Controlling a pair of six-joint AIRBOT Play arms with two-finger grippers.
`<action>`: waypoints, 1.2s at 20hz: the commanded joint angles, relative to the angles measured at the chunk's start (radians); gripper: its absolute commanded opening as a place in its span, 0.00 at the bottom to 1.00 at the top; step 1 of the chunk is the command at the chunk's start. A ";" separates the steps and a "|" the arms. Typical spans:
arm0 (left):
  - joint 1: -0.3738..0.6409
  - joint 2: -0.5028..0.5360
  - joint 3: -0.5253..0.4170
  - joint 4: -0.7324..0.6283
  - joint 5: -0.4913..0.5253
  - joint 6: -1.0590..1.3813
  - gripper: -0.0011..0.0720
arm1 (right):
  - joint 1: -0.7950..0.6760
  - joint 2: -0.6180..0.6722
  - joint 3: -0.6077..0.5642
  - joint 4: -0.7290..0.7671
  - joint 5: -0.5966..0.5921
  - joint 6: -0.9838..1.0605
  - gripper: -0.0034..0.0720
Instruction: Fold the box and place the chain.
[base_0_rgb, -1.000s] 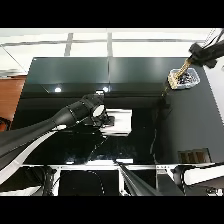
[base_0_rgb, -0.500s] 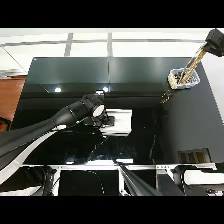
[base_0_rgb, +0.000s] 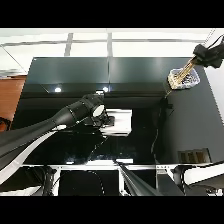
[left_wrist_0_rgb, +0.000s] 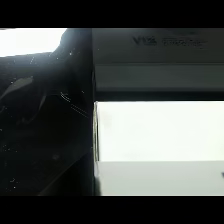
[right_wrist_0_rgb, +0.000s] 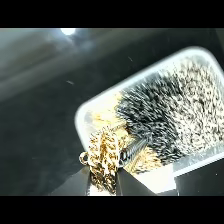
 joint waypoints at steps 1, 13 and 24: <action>0.000 0.000 0.000 0.000 0.000 0.000 0.05 | -0.001 -0.112 0.000 -0.051 -0.003 0.109 0.07; 0.000 0.000 0.000 0.000 0.007 0.000 0.05 | 0.002 -0.169 0.003 0.039 0.024 0.069 0.55; 0.000 0.000 0.000 0.000 0.007 0.000 0.05 | 0.048 -0.225 0.003 0.010 0.014 0.111 0.38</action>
